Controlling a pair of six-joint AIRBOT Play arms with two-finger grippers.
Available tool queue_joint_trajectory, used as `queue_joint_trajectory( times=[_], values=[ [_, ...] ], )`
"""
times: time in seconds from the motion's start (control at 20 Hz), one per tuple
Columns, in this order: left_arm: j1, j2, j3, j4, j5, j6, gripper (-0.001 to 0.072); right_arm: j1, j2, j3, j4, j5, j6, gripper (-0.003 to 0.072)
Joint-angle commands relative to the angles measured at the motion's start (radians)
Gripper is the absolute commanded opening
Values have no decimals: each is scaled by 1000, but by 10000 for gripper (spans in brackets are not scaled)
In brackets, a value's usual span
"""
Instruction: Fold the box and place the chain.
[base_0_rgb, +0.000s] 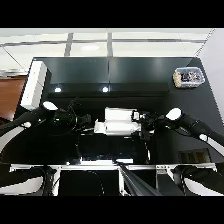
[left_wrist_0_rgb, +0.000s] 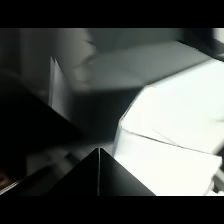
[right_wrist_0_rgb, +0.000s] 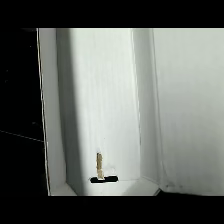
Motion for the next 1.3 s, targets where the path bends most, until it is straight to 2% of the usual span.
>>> queue_joint_trajectory(
  times=[0.0, 0.15, 0.2, 0.3, 0.35, 0.4, 0.8, 0.85, 0.9, 1.0, 1.25],
  values=[
    [-13, 0, 12, -108, -46, 89, 27, 1, -1, 0, 0, 0, 0, 421],
    [-31, 0, 36, -114, -49, 97, 38, 1, -1, 0, 0, 0, 0, 421],
    [-34, 0, 46, -114, -51, 97, 140, 1, -1, 0, 0, 0, 1, 421],
    [-31, 0, 72, -114, -77, 96, 471, 1, -1, 0, 0, 0, 0, 421],
    [-29, 0, 84, -114, -92, 96, 578, 1, -1, 0, 0, 0, 0, 421],
    [-28, 0, 96, -114, -105, 95, 653, 1, -1, 0, 0, 0, 0, 421],
    [-80, 0, 125, -111, -165, 96, 654, 1, -1, 0, 0, 0, 0, 421],
    [-80, 0, 125, -111, -174, 96, 620, 1, -1, 0, 0, 0, 0, 421],
    [-80, 0, 125, -111, -178, 95, 620, 1, -1, 0, 0, 0, 0, 421],
    [-80, 0, 126, -109, -169, 92, 620, 1, -1, 0, 0, 0, 0, 421],
    [-132, 14, 184, 32, -89, -46, 619, 1, -1, 0, 0, 0, 0, 421]
  ],
)
